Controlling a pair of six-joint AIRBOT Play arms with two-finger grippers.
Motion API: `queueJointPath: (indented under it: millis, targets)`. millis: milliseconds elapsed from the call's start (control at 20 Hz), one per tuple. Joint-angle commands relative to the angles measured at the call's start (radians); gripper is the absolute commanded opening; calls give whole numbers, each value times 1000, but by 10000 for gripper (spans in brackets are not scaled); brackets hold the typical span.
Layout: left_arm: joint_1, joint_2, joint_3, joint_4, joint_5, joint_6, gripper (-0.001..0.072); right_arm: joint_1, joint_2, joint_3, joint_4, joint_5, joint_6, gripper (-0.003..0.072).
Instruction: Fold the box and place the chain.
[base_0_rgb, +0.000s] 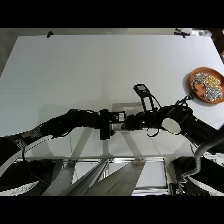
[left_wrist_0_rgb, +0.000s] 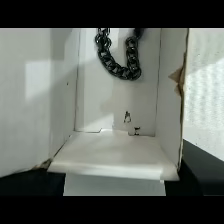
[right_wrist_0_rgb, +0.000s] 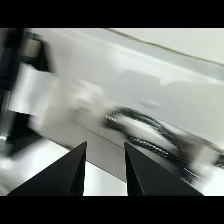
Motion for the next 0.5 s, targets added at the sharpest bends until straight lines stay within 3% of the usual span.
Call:
queueJointPath:
  millis: [0,250,450]
  targets:
    - [1,-1,0,-6,2,-5,255,0,72,5,-25,28,35,276]
    - [1,-1,0,-6,2,-5,255,-11,134,5,-46,56,45,320]
    - [1,-1,0,-6,2,-5,255,-156,189,5,-71,126,39,343]
